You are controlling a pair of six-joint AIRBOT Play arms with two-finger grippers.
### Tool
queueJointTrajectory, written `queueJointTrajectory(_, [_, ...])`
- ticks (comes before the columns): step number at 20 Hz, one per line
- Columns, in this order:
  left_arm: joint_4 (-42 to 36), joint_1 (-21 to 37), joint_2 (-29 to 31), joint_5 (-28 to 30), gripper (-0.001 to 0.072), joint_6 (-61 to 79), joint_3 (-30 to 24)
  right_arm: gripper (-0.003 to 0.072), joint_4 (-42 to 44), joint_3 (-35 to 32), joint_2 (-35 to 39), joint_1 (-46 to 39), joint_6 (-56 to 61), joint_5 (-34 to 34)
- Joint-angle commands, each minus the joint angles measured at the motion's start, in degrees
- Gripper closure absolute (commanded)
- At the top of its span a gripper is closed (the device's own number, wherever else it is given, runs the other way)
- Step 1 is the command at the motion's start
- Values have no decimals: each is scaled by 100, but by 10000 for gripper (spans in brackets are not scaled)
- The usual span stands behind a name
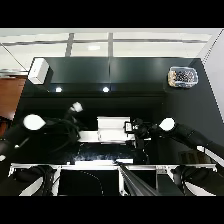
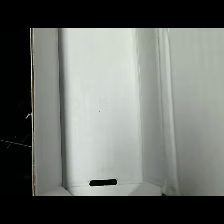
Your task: Fold the box and place the chain.
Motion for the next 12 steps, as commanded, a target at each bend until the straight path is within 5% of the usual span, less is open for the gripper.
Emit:
queueJointTrajectory(1, [739, 1620, 317, -846, 677, -3390, -2, 111, 4, -2, -4, 0, 13, -13])
queueJointTrajectory(4, [935, 2684, -280, -1423, 678, -4551, -9, 111, 7, -2, -4, 0, 17, -20])
queueJointTrajectory(6, [509, 2885, -754, -1482, 677, -4636, -76, 111, 4, -2, -4, 0, 17, -20])
queueJointTrajectory(12, [-697, 1893, -2129, -1561, 677, -3654, -144, 111, 7, -2, -4, 2, 20, -26])
